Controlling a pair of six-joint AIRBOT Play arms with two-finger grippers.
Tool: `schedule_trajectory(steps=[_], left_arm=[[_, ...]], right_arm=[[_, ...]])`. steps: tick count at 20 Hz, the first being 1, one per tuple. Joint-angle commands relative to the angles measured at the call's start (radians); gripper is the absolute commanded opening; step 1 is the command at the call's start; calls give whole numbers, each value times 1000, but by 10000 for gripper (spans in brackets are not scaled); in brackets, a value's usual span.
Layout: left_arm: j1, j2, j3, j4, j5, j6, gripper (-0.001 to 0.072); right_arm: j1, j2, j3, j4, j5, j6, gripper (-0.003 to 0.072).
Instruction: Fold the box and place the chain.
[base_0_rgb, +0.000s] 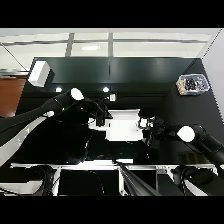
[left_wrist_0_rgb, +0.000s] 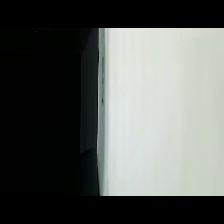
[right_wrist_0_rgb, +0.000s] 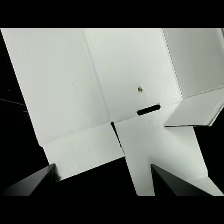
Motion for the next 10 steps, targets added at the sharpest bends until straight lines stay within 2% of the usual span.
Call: schedule_trajectory(steps=[1, 5, 7, 10], left_arm=[[2, -3, 0, 8, -5, -1, 28], [2, -3, 0, 8, -4, -1, 28], [2, -3, 0, 8, -4, -1, 28], [2, -3, 0, 7, -4, -1, 28]], right_arm=[[2, -9, 2, -31, 22, -4, 674], [2, -9, 34, -103, 121, -4, 674], [2, -9, 42, -116, 119, -4, 674], [3, -22, 39, 11, 97, -30, 673]])
